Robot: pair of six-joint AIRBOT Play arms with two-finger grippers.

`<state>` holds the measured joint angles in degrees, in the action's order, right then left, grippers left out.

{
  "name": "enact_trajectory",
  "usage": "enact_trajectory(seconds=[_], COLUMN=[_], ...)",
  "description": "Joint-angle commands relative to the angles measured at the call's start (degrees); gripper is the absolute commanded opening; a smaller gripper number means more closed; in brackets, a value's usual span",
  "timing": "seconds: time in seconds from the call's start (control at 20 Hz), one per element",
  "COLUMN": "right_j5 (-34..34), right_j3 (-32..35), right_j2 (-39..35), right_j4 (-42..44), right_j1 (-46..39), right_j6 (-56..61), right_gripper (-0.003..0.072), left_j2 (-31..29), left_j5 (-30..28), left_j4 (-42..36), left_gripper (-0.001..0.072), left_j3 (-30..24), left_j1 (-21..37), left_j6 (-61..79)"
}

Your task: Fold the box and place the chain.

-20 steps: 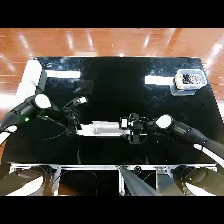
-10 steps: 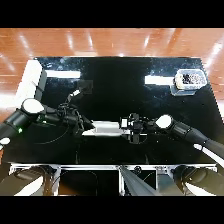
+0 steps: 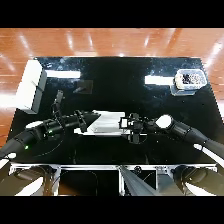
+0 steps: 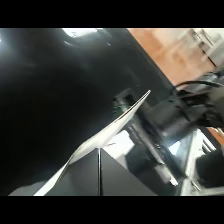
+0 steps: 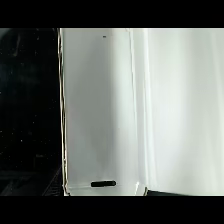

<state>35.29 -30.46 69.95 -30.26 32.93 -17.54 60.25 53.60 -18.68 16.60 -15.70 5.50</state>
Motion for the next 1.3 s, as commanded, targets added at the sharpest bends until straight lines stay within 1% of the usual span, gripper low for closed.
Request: enact_trajectory(seconds=[0.0,0.15,0.3,0.4,0.75,1.1,1.25], right_j5=[0.1,0.0,0.1,0.1,0.1,0.1,0.1], right_j3=[0.0,0.0,0.0,0.0,0.0,0.0,0.0], right_j2=[0.0,0.0,0.0,0.0,0.0,0.0,0.0], right_j4=[0.0,0.0,0.0,0.0,0.0,0.0,0.0], right_j1=[0.0,0.0,0.0,0.0,0.0,0.0,0.0], right_j6=[0.0,0.0,0.0,0.0,0.0,0.0,0.0], right_gripper=[0.056,0.056,0.056,0.056,0.056,0.056,0.056], left_j2=[0.7,0.8,0.8,0.8,0.8,0.9,0.8], left_j5=[-7.4,-14.8,-20.8,-23.0,-26.0,-26.1,-25.2], left_j4=[-4.6,-4.7,-4.8,-4.8,-5.0,-4.7,-4.7], left_gripper=[0.0018,0.0018,0.0018,0.0018,0.0018,0.0018,0.0018], left_j3=[-0.9,-0.9,-0.9,-0.9,-0.9,-0.9,-0.9], left_j1=[-2.9,-6.1,-9.0,-10.3,-10.9,-11.3,-11.9], left_j6=[3.1,3.1,3.1,3.0,1.5,0.1,0.1])
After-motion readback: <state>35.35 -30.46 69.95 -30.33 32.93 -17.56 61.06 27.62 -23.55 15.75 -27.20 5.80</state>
